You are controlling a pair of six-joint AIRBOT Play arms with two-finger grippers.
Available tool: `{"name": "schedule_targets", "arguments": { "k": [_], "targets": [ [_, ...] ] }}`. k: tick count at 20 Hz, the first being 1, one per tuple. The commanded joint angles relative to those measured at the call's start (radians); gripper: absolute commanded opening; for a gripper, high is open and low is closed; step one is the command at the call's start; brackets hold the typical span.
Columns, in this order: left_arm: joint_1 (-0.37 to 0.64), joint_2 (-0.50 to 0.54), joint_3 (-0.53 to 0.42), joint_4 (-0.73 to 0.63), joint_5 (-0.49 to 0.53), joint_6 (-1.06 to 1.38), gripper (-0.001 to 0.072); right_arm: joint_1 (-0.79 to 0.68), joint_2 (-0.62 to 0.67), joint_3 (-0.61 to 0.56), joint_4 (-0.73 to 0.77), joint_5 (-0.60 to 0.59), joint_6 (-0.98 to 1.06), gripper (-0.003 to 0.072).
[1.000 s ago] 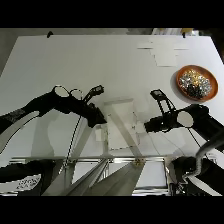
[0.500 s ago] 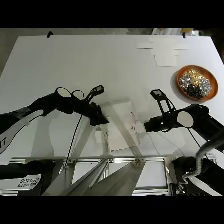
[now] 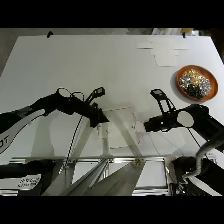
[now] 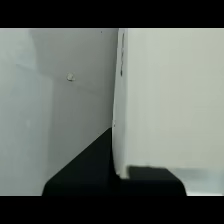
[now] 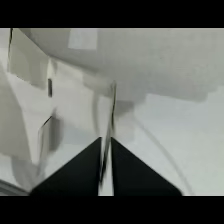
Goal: Fold the box and place the chain.
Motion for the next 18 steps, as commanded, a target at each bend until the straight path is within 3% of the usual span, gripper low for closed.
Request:
{"name": "schedule_targets", "arguments": {
  "k": [1, 3, 8, 12, 18],
  "targets": [
    [-0.004, 0.039, 0.001, 0.0, 0.0, 0.143, 0.0005, 0.0, 0.01, 0.016, 0.03, 0.015, 0.0, 0.0262],
    [-0.026, 0.072, 0.001, 0.006, 0.035, 0.142, 0.0004, 0.0, 0.037, 0.038, 0.021, 0.034, -0.003, 0.0344],
    [-0.182, 0.101, 0.067, 0.201, 0.139, 0.076, 0.0001, 0.0, 0.165, 0.092, -0.134, 0.186, -0.019, 0.0344],
    [-0.251, 0.1, 0.071, 0.143, 0.307, 0.075, 0.0002, 0.0, 0.28, 0.093, -0.286, 0.284, -0.024, 0.0342],
    [-0.255, 0.068, 0.071, 0.151, 0.315, 0.074, 0.0002, 0.0, 0.311, 0.092, -0.258, 0.265, -0.052, 0.0341]
  ]
}}
